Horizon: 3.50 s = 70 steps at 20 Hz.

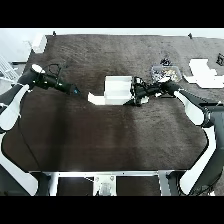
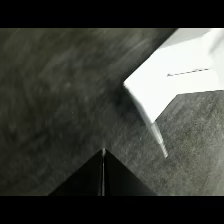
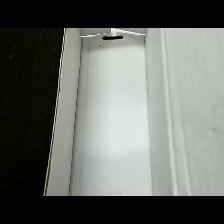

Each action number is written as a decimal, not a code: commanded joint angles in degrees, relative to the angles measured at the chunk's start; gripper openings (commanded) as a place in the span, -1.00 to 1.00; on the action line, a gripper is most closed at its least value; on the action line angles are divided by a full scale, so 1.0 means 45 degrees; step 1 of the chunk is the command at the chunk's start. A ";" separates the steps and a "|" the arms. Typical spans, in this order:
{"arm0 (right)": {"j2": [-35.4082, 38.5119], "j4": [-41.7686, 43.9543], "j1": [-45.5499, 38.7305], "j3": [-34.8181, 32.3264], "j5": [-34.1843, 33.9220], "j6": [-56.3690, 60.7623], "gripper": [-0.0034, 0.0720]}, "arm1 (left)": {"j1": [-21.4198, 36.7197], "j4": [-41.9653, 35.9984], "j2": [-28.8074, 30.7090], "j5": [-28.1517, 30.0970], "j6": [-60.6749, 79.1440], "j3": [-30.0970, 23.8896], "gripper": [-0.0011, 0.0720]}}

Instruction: Fold the box and place the chain.

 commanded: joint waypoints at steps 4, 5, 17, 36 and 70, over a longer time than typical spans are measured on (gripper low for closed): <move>0.0005 0.0000 -0.0005 0.0000 0.0005 0.0005 0.63 | -0.1107 -0.0180 -0.0019 0.2113 -0.0981 -0.1365 -0.93; 0.0005 0.0000 -0.0005 0.0000 0.0005 0.0005 0.63 | -0.1336 -0.0233 -0.0034 0.2429 -0.1005 -0.1375 -0.93; 0.0005 0.0000 -0.0005 0.0000 0.0005 0.0005 0.63 | -0.2098 -0.3551 -0.0962 0.2191 -0.0826 -0.1316 -0.91; 0.0005 0.0000 -0.0005 0.0000 0.0005 0.0005 0.63 | -0.2093 -0.5037 -0.0952 0.0136 -0.0175 -0.0525 -0.11; 0.0005 0.0000 -0.0005 0.0000 0.0005 0.0005 0.63 | -0.2647 -0.4240 -0.0612 0.0651 -0.5265 -0.0476 -0.11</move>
